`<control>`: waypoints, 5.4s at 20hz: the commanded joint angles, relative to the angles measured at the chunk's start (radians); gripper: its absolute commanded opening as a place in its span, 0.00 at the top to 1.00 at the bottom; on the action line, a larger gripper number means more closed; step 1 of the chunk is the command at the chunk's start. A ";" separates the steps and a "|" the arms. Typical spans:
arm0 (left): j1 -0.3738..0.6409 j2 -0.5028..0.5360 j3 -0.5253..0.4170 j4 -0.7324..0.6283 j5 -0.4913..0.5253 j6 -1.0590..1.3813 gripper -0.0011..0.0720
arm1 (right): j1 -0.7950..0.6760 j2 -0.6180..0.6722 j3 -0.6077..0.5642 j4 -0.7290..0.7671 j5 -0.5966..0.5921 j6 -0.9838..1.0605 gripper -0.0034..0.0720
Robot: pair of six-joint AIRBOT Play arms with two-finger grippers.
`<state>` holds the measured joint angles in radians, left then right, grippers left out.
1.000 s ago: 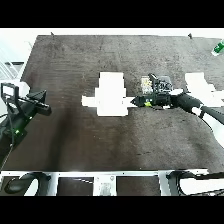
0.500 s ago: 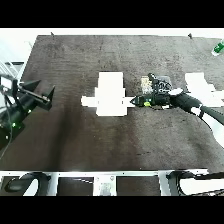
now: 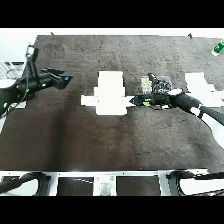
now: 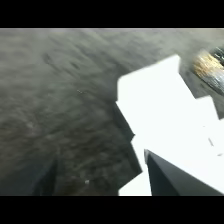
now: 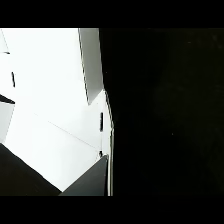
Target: Fold the box and place the chain.
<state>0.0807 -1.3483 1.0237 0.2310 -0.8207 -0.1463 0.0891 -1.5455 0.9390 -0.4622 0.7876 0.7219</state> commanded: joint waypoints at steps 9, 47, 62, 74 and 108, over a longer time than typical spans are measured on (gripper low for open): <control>-0.172 -0.508 0.639 0.422 -0.320 -0.456 0.17 | 0.018 0.000 0.001 0.001 -0.001 0.000 0.94; -0.232 -0.781 0.856 0.319 -0.537 -0.533 0.50 | 0.015 0.000 0.001 0.000 0.014 -0.027 0.94; -0.233 -0.781 0.856 0.338 -0.573 -0.472 0.84 | 0.015 0.000 0.008 0.000 0.014 -0.027 0.94; -0.233 -0.772 0.856 0.329 -0.701 -0.074 0.96 | -0.109 0.085 0.008 0.017 0.039 -0.026 0.64; -0.233 -0.621 0.462 0.240 -0.357 0.521 0.96 | -0.172 0.102 0.006 0.035 0.065 -0.027 0.64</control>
<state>-0.1524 -1.9682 1.4860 0.4644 -1.1465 0.3706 -0.0826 -1.4445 0.9451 -0.4278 0.8528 0.6952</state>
